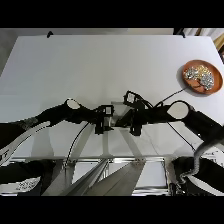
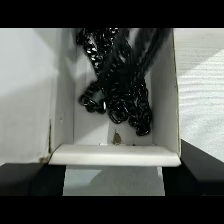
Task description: Fold the box and place the chain.
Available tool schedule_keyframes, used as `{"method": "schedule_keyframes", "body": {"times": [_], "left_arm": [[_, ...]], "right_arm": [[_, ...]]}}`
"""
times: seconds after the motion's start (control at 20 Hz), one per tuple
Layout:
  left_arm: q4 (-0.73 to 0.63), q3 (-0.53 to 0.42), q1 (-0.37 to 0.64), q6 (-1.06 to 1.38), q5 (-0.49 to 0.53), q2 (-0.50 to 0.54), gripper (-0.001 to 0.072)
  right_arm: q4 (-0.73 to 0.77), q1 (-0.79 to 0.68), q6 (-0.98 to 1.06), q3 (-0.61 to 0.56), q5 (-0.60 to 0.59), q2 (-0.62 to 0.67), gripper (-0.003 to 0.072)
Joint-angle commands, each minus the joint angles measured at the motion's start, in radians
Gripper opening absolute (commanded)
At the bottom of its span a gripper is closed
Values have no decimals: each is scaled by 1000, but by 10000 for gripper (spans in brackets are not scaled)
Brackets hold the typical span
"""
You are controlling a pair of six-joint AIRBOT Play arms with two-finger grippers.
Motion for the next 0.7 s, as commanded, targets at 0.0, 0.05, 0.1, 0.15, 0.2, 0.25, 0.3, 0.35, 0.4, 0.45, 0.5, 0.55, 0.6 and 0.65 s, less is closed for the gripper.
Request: {"method": "schedule_keyframes", "body": {"times": [0.0, 0.05, 0.1, 0.15, 0.2, 0.25, 0.3, 0.35, 0.4, 0.45, 0.5, 0.55, 0.6, 0.65], "left_arm": [[0, 0, 0, 0, 0, 0, 212], [0, 0, 0, 0, 0, 0, 212], [0, 0, 0, 0, 0, 0, 212], [0, 0, 0, 0, 0, 0, 212], [0, 0, 0, 0, 0, 0, 212], [0, 0, 0, 0, 0, 0, 212], [0, 0, 0, 0, 0, 0, 212], [0, 0, 0, 0, 0, 0, 212], [0, 0, 0, 0, 0, 0, 212], [0, 0, 0, 0, 0, 0, 212], [0, 0, 0, 0, 0, 0, 212], [0, 0, 0, 0, 0, 0, 212], [0, 0, 0, 0, 0, 0, 212], [0, 0, 0, 0, 0, 0, 212]], "right_arm": [[-4, 4, 58, 0, 0, -80, 15], [-3, 4, 58, 0, 0, -85, 15], [-3, 4, 58, 0, 0, -87, 15], [-3, 4, 64, 0, -5, -87, 16], [-4, 4, 95, 0, -27, -87, 17], [-4, 4, 129, 0, -56, -87, 38], [-4, 4, 167, 0, -87, -87, 111], [-3, 4, 204, 0, -111, -87, 184], [-3, 4, 232, 0, -128, -86, 241], [-3, 4, 240, 0, -131, -84, 241], [-4, 3, 240, 0, -131, -78, 241], [-6, 3, 240, 0, -132, -64, 241], [-9, 3, 239, 0, -134, -37, 241], [-31, 3, 238, 0, -137, 0, 241]]}}
